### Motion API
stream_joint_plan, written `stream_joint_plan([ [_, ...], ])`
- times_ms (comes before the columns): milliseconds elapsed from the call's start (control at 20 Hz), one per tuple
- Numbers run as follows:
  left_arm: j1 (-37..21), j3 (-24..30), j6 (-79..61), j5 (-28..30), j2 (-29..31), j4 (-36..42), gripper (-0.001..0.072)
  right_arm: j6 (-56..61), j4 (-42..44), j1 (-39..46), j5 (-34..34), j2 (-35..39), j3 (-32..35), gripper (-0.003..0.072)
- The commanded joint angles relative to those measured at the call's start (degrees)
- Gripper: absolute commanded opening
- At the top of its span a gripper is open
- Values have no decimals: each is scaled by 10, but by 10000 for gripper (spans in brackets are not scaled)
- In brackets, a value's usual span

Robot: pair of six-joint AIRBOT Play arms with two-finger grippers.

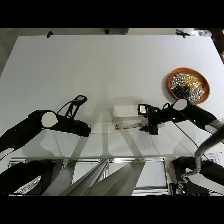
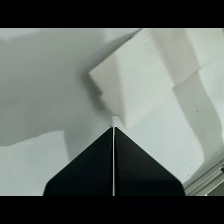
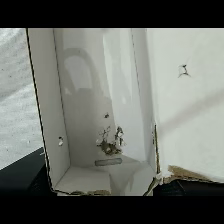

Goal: Fold the box and place the chain.

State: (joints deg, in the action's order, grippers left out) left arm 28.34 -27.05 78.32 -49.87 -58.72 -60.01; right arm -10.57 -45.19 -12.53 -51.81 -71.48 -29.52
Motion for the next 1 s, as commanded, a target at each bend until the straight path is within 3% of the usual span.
stream_joint_plan([
  [0, -40, 10, 33, -2, 2, 6, 2, 0, 0, 0, 0, 0, 0, 457],
  [600, -32, 10, 37, 3, -53, 54, 2, 0, 0, 0, 0, 0, 0, 457],
  [950, -15, 10, -26, 27, -54, 104, 3, 0, 0, 0, 0, 0, 0, 457],
])
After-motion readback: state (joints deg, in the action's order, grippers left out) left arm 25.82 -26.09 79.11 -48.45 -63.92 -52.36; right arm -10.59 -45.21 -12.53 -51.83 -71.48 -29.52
